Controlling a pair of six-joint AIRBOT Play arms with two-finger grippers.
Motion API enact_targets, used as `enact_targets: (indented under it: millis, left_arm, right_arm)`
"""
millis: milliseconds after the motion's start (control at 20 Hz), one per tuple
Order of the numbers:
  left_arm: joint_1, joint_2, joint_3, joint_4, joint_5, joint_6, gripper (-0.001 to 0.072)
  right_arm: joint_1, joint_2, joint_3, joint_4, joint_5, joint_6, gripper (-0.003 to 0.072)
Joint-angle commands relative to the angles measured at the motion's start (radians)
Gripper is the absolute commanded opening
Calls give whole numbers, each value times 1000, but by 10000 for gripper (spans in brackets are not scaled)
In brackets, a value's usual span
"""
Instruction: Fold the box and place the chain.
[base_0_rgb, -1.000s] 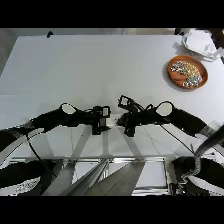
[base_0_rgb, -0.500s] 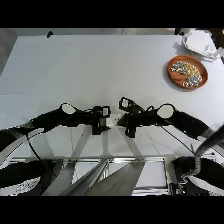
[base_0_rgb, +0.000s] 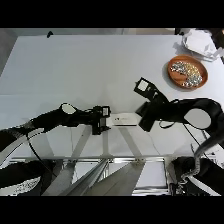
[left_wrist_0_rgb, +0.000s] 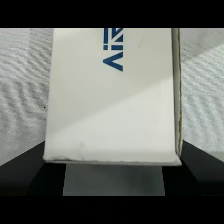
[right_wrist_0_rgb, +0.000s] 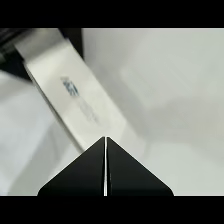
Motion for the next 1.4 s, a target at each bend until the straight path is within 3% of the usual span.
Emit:
enact_targets:
  millis: [0,50,150,400,800,950,1000,1050,1200,1350]
  left_arm:
    - [0,1,0,1,0,0,271]
    - [0,1,0,1,0,0,271]
    - [0,1,0,1,0,0,271]
    - [0,1,0,0,-16,0,271]
    - [0,1,0,-2,-199,-28,271]
    - [3,6,0,-3,-167,-26,251]
    - [3,14,0,5,-153,-32,96]
    - [4,30,0,11,-138,-31,4]
    - [19,115,0,10,-28,-56,3]
    - [101,250,0,12,116,-171,7]
  right_arm:
    - [0,47,18,-304,486,499,10]
    - [0,47,16,-273,571,568,12]
    - [0,47,7,-208,612,664,12]
    - [1,47,-1,-104,475,930,13]
    - [1,47,-1,-95,395,949,13]
    - [1,47,-1,-96,343,948,14]
    - [1,47,-1,-98,336,947,14]
    - [1,47,-1,-103,335,939,14]
    - [1,47,-1,-114,334,921,14]
    - [1,47,-1,-128,333,887,14]
